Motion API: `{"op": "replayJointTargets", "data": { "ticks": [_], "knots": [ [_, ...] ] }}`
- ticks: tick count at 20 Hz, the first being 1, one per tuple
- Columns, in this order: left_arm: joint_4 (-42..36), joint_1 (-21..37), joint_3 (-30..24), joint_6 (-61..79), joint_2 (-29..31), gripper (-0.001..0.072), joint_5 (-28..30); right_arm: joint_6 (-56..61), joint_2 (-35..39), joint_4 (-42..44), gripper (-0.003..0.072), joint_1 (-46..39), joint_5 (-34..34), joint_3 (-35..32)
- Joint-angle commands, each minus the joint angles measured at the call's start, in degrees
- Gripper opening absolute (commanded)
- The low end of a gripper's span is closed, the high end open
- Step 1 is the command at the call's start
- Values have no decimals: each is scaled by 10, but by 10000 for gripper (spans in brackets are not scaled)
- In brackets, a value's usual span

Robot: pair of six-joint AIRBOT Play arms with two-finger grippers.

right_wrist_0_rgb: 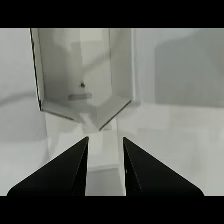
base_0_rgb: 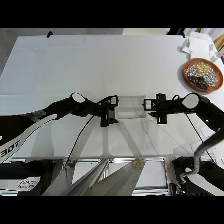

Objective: Fold the box and place the chain.

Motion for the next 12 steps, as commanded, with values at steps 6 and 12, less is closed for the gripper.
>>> {"op": "replayJointTargets", "data": {
  "ticks": [6,12],
  "knots": [
    [0,0,0,0,0,85,0,-31,-9,40,218,3,30,-1],
    [0,0,0,0,0,85,0,-32,-10,54,168,3,21,-23]
  ]
}}
